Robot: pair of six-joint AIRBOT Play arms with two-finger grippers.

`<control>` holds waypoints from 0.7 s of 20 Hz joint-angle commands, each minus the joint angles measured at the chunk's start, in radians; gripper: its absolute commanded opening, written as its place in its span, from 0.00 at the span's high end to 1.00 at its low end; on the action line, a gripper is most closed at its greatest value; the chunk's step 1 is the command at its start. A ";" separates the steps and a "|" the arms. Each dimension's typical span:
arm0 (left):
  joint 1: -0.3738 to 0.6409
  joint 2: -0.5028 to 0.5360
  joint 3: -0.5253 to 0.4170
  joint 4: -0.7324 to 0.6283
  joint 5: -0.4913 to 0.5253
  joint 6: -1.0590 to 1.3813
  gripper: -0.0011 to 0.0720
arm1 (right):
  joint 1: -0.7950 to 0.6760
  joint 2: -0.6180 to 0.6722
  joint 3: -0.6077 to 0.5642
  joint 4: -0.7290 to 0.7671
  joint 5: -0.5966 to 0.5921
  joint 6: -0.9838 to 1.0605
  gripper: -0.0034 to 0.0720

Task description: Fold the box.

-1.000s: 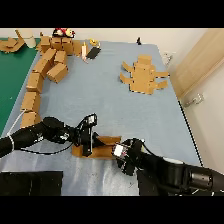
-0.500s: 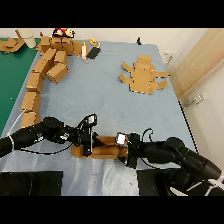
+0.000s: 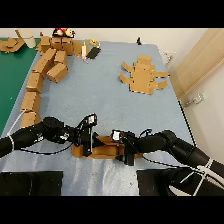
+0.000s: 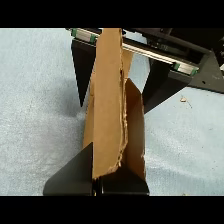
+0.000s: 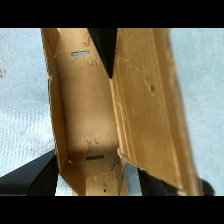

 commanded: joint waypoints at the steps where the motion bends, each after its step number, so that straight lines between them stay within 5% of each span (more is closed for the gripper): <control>1: 0.001 0.001 0.001 0.000 0.000 0.000 0.97 | -0.002 -0.010 0.003 -0.001 -0.002 -0.008 0.01; 14: 0.001 0.001 0.001 0.000 0.000 0.000 0.97 | -0.002 -0.015 -0.028 -0.011 0.028 -0.082 0.02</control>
